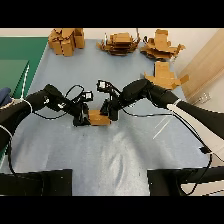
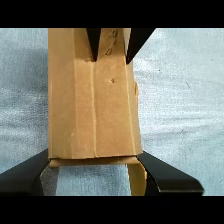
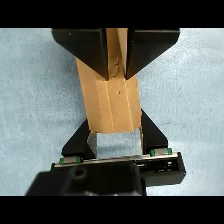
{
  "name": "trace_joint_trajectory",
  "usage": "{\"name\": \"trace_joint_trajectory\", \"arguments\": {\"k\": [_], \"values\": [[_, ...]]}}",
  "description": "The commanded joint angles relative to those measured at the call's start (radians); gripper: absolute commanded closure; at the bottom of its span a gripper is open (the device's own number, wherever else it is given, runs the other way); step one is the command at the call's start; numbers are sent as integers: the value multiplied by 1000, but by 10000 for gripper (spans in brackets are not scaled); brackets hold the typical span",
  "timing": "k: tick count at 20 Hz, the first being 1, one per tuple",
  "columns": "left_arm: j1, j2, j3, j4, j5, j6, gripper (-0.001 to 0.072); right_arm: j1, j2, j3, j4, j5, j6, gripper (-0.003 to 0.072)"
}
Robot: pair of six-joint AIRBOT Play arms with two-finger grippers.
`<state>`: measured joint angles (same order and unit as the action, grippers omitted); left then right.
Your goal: Fold the box.
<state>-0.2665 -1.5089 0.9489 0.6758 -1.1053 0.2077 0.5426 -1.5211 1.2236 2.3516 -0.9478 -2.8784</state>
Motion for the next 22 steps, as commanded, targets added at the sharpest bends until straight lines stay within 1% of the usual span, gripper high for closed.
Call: {"name": "trace_joint_trajectory", "arguments": {"k": [1, 3, 18, 22], "values": [[0, 0, 0, 0, 7, 1, 642, 1, 0, 1, -3, -3, -20, 612], [0, 0, 0, 0, 13, 1, 642, 1, 0, 1, -8, -3, -31, 676], [0, 0, 0, 0, 13, 1, 642, 2, 11, 1, -8, 32, -74, 679], [0, 0, 0, 0, 13, 1, 642, 31, 12, 1, -51, 31, -73, 679]]}}
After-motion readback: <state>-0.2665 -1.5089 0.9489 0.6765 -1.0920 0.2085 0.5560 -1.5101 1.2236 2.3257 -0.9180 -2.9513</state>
